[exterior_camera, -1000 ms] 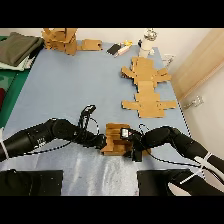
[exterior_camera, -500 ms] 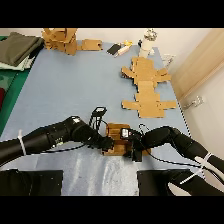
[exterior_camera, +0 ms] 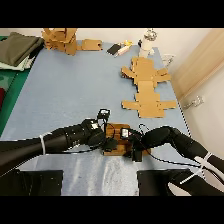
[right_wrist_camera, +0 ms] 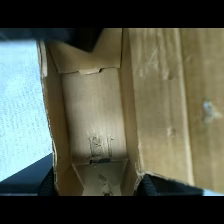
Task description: Fold the box.
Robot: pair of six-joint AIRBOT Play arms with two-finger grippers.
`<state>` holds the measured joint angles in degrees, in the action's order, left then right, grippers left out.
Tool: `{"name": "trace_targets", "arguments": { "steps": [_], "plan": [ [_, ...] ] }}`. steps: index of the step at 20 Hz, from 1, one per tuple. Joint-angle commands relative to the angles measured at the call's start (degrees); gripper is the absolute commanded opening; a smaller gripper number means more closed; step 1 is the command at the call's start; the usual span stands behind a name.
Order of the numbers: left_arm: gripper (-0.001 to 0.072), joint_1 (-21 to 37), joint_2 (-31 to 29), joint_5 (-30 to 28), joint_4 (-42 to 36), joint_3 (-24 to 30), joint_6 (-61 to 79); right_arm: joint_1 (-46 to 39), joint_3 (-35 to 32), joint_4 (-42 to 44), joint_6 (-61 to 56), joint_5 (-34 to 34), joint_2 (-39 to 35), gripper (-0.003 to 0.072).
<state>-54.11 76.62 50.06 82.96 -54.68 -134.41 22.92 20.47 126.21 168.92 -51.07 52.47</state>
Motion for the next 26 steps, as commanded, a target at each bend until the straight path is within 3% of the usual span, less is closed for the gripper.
{"name": "trace_targets", "arguments": {
  "steps": [1, 6, 8, 9, 13, 15, 22, 24, 26],
  "plan": [
    [0.045, -0.8, 3.2, 1.3, 1.9, -2.1, -2.2, 0.0, 0.0, 0.0, 0.0, 0.0, 0.0, 0.0495],
    [0.0422, -0.8, 4.3, 0.5, 1.9, -2.0, -3.4, 0.0, 0.0, 0.0, 0.0, 0.0, 0.0, 0.0495],
    [0.0164, -1.0, 4.3, -0.5, 1.8, -2.0, -4.7, 0.0, 0.0, 0.0, 0.0, 0.0, 0.0, 0.0495],
    [0.0108, -1.2, 4.3, -1.1, 1.7, -2.0, -4.7, 0.0, 0.0, 0.0, 0.0, 0.0, 0.0, 0.0495],
    [0.0104, -1.3, 4.3, -1.4, 0.8, -2.0, -4.7, 0.0, 0.0, 0.0, 0.0, 0.0, 0.0, 0.0495],
    [0.0011, -1.3, 4.3, -1.5, 0.8, -2.0, -4.7, 0.0, 0.0, 0.0, 0.0, 0.0, 0.0, 0.0495],
    [0.0016, -1.3, 4.2, -1.6, -0.1, -2.1, -4.7, 0.0, 0.0, 0.0, 0.0, 0.0, 0.0, 0.0495],
    [0.0406, -1.2, 4.2, -1.5, -0.4, -2.0, -4.9, 0.0, 0.0, 0.0, 0.0, 0.0, 0.0, 0.0495],
    [0.041, -1.2, 4.1, -1.4, -0.5, -2.0, -4.9, 0.0, 0.0, 0.0, 0.0, 0.0, 0.0, 0.0495]
  ]
}}
